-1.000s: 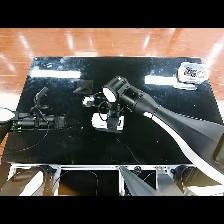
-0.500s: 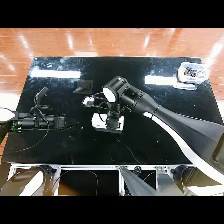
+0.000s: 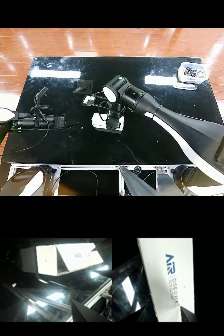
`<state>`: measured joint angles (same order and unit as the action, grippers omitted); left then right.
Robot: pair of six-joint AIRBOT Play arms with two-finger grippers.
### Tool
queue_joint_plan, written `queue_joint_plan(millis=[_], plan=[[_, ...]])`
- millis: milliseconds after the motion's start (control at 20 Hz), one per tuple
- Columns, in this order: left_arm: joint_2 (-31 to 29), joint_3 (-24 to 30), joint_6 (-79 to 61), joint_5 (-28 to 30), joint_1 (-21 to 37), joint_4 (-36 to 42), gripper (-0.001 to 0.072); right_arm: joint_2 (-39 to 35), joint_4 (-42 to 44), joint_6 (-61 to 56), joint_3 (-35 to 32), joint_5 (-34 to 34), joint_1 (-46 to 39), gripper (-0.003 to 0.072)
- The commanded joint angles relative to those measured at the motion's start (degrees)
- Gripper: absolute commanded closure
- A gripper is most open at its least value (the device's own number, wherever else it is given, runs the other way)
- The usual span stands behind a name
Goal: Fold the box and place the chain.
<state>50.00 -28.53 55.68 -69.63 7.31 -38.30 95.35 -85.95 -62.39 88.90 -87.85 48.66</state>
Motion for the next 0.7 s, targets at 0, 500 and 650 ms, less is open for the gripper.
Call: queue_joint_plan(millis=[0, 500, 650], plan=[[0.02, -0.02, 0.0, 0.0, 0.07, 0.0, 0.0089, -0.02, -0.24, -0.42, 0.02, 0.31, 0.02, 0.0156], [0.02, -0.02, 0.0, 0.0, 0.07, 0.0, 0.0089, 0.66, 0.42, -0.37, 0.0, 1.66, 0.02, 0.026], [0.02, -0.02, 0.0, 0.0, 0.07, 0.0, 0.0089, 0.68, 0.46, -0.37, 0.0, 1.68, 0.04, 0.026]])
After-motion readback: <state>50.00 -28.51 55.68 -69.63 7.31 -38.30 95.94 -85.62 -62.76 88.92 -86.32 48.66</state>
